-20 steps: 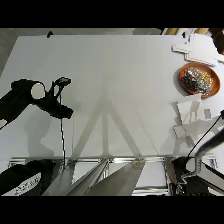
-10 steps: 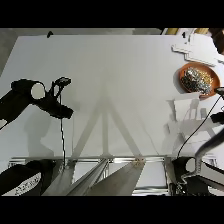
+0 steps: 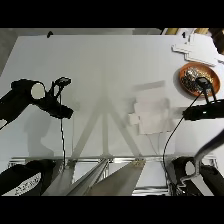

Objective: Fold the box and place the chain.

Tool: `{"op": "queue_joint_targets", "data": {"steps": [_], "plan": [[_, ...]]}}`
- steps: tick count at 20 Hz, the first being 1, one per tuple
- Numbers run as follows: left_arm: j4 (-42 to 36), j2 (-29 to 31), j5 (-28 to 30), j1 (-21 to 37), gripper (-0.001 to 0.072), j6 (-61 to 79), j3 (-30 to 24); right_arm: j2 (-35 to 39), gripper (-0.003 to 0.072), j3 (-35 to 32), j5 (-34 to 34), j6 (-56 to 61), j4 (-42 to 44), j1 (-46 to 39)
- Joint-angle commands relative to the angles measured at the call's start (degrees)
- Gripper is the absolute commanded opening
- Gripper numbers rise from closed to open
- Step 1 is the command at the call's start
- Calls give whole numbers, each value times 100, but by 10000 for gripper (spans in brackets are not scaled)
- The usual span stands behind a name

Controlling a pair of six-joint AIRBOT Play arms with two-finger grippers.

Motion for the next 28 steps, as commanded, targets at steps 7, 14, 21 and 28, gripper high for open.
{"op": "queue_joint_targets", "data": {"steps": [7, 14, 21, 28], "plan": [[0, 2, 68, 4, 8, 2, 0, 2037, 10, -1047, -437, 1812, 551, 2218], [-555, -4, 1355, 4, 166, 922, -15, 2037, 11, -1047, -348, 1812, 544, 2330], [-6658, -1036, 619, 157, 515, 6048, 363, 2037, 11, -1047, -240, 1812, 542, 2330], [-6588, -3635, -804, -212, 532, 6098, 2284, 2037, 11, -1047, -238, 1810, 566, 2330]]}}
